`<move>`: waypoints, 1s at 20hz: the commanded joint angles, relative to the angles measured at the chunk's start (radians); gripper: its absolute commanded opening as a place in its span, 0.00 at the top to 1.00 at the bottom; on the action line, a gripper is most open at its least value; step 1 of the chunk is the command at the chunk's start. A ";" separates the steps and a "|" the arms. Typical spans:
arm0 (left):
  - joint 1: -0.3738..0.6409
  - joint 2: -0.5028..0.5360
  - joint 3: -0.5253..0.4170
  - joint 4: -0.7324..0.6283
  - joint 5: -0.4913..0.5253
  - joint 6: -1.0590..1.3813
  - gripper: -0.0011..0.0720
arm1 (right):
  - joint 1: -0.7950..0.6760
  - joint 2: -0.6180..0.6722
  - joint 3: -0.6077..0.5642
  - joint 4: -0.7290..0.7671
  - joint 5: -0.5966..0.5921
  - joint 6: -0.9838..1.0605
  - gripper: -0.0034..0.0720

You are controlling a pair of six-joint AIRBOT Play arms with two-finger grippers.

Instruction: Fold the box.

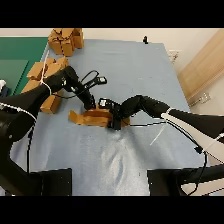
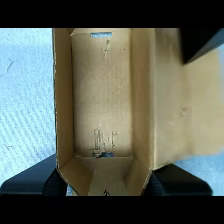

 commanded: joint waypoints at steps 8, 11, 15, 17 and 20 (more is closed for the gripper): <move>0.354 0.562 -0.401 -0.127 -0.094 0.346 0.97 | 0.000 0.000 -0.001 0.000 0.002 0.001 0.18; 0.340 0.600 -0.620 -0.133 0.142 0.498 0.08 | 0.003 0.000 -0.001 0.003 0.000 0.002 0.19; 0.251 0.522 -0.659 -0.135 0.251 0.601 0.07 | 0.003 0.000 -0.001 0.005 -0.006 0.002 0.22; 0.212 0.476 -0.640 -0.135 0.277 0.637 0.07 | 0.003 0.000 -0.001 0.005 -0.023 0.002 0.22; 0.169 0.418 -0.606 -0.138 0.327 0.651 0.07 | 0.003 0.000 -0.001 0.004 -0.024 0.002 0.22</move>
